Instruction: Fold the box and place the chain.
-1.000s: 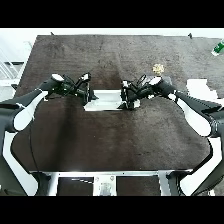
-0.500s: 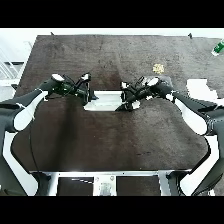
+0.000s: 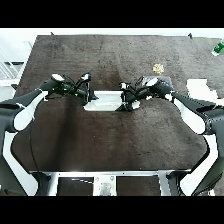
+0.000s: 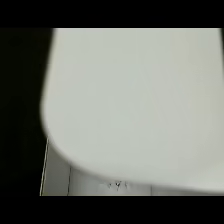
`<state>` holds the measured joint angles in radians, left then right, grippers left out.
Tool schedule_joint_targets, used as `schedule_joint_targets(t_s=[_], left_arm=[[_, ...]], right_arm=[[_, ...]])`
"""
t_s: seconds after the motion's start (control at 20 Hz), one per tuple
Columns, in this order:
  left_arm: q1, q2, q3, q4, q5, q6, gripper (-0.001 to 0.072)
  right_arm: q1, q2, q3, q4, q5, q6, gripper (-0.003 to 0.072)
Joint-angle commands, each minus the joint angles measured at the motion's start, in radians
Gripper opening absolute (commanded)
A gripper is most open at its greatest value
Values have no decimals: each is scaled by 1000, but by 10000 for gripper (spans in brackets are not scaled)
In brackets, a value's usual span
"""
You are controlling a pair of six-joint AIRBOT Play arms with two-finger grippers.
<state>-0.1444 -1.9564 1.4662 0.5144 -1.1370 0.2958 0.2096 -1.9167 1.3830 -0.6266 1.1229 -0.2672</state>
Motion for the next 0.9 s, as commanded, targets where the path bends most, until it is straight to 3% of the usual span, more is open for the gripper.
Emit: schedule_joint_targets(t_s=[0.0,0.1,0.85], left_arm=[[0,-1,0,0,0,0,20],[0,-1,0,0,0,0,19],[0,-1,0,0,0,0,20]], right_arm=[[1,-3,4,-5,-12,0,611],[1,-3,5,-5,-11,0,560],[1,-3,5,-5,-15,0,551]])
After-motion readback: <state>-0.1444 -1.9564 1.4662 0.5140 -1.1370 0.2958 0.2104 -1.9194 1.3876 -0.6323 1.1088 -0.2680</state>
